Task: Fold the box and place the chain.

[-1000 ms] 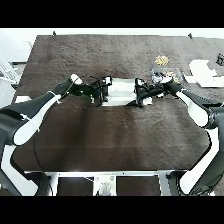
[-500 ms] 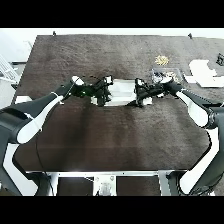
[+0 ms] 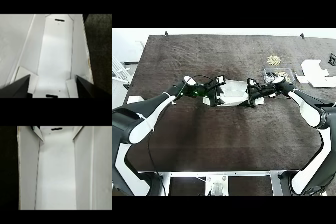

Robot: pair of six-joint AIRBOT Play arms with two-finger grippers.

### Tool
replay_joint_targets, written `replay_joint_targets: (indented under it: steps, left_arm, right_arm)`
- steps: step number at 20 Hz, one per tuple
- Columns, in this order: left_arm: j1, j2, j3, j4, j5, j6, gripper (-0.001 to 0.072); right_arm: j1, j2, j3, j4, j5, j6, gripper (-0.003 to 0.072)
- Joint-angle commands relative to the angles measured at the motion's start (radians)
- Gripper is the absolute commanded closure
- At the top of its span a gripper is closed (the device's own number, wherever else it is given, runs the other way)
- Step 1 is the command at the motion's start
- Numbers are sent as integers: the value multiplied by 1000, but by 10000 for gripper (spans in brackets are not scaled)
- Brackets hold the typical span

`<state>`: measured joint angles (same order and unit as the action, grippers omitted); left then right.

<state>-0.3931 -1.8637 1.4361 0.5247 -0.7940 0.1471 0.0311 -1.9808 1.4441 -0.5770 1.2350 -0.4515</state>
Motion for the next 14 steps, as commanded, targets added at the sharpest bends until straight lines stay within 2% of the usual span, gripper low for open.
replay_joint_targets:
  steps: [1,2,4,5,6,7,9,10,14]
  left_arm:
    - [0,-1,1,-2,22,-8,2]
    - [0,-1,1,-2,28,-8,87]
    - [0,-1,1,-1,33,-8,420]
    - [3,-1,1,-2,32,-8,553]
    - [3,-1,1,0,32,-12,622]
    - [3,0,1,7,36,-19,658]
    - [9,0,1,18,35,-32,659]
    - [20,2,1,18,29,-42,686]
    - [111,28,1,-20,-61,-35,689]
  right_arm:
    - [1,0,0,0,0,2,103]
    - [1,0,0,0,0,2,102]
    - [1,0,0,0,0,2,103]
    - [1,0,0,0,0,2,102]
    - [1,0,0,0,0,2,102]
    - [1,0,0,0,0,2,102]
    - [1,0,0,0,0,2,102]
    - [1,0,0,0,0,2,102]
    - [1,0,0,0,0,2,102]
